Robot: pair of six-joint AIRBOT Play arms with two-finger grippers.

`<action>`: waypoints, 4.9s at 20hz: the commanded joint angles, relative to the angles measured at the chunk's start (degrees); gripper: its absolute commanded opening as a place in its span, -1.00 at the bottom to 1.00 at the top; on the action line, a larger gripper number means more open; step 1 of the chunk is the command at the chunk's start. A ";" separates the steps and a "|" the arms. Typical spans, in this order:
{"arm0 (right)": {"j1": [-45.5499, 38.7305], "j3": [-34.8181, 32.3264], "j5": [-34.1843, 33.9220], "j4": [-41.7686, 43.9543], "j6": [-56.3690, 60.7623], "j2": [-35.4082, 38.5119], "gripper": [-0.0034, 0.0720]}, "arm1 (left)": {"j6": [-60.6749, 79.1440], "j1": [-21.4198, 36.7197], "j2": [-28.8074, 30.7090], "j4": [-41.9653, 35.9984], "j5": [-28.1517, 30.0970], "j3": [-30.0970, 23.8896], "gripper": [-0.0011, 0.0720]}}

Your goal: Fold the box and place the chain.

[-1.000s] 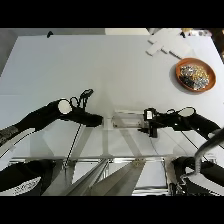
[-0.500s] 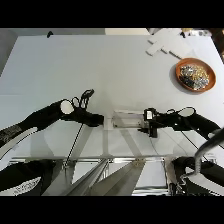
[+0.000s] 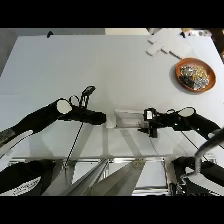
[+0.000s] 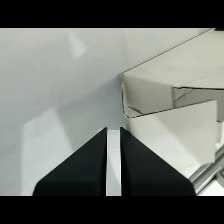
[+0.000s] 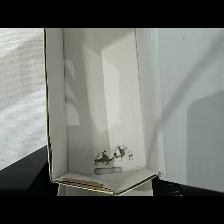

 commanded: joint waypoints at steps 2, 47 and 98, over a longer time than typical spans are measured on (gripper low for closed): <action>0.02 0.00 0.00 0.02 0.00 0.02 0.14 | 0.37 -1.62 1.16 -3.08 0.42 0.04 -0.30; 0.02 0.00 0.00 0.02 0.00 0.02 0.14 | -42.91 -16.33 -15.41 25.55 -12.48 25.03 0.26; 0.02 0.00 0.02 0.02 0.00 0.02 0.14 | -62.38 -20.79 -26.53 40.74 -29.16 38.10 -0.75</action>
